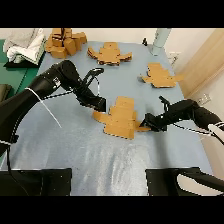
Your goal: Fold the box.
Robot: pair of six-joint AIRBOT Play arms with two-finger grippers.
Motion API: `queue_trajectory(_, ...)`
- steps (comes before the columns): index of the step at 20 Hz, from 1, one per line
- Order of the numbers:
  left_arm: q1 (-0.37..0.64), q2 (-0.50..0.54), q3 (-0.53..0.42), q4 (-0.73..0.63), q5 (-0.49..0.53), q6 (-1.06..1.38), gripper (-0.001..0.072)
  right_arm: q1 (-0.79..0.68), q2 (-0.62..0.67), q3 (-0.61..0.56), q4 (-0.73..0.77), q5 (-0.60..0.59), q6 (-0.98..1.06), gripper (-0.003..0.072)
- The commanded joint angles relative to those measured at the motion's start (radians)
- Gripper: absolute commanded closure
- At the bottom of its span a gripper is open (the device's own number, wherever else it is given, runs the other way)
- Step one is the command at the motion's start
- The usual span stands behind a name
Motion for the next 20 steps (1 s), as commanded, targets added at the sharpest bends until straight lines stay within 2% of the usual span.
queue_trajectory(1,0.0,0.0,0.001,-0.035,0.001,0.0,0.002,0.015,-0.045,-0.003,0.068,-0.024,-0.107,0.0335)
queue_trajectory(5,0.002,0.0,0.001,-0.042,0.009,0.003,0.002,0.05,-0.066,0.022,0.11,0.007,-0.23,0.0357)
queue_trajectory(6,0.002,0.0,0.001,-0.043,0.009,0.003,0.002,0.056,-0.066,0.035,0.11,0.006,-0.248,0.0408)
queue_trajectory(7,0.002,0.0,0.001,-0.043,0.009,0.003,0.002,0.061,-0.066,0.046,0.111,0.0,-0.26,0.0542)
queue_trajectory(8,0.002,0.0,0.001,-0.042,0.012,0.005,0.002,0.064,-0.066,0.056,0.111,-0.005,-0.277,0.0596)
queue_trajectory(10,0.01,-0.001,0.001,-0.043,0.04,0.053,0.0019,0.08,-0.065,0.07,0.114,-0.002,-0.32,0.0632)
queue_trajectory(11,0.022,-0.001,0.001,-0.043,0.053,0.057,0.002,0.095,-0.061,0.069,0.113,0.0,-0.341,0.0681)
queue_trajectory(13,0.065,-0.001,-0.002,-0.045,0.05,0.074,0.0019,0.138,-0.034,0.053,0.106,0.003,-0.38,0.0681)
queue_trajectory(16,0.174,-0.005,-0.042,-0.082,0.048,0.074,0.002,0.204,0.071,-0.03,0.078,0.081,-0.393,0.0681)
queue_trajectory(20,0.3,-0.092,-0.075,-0.296,0.009,0.2,0.0021,0.253,0.175,-0.071,0.039,0.145,-0.411,0.0682)
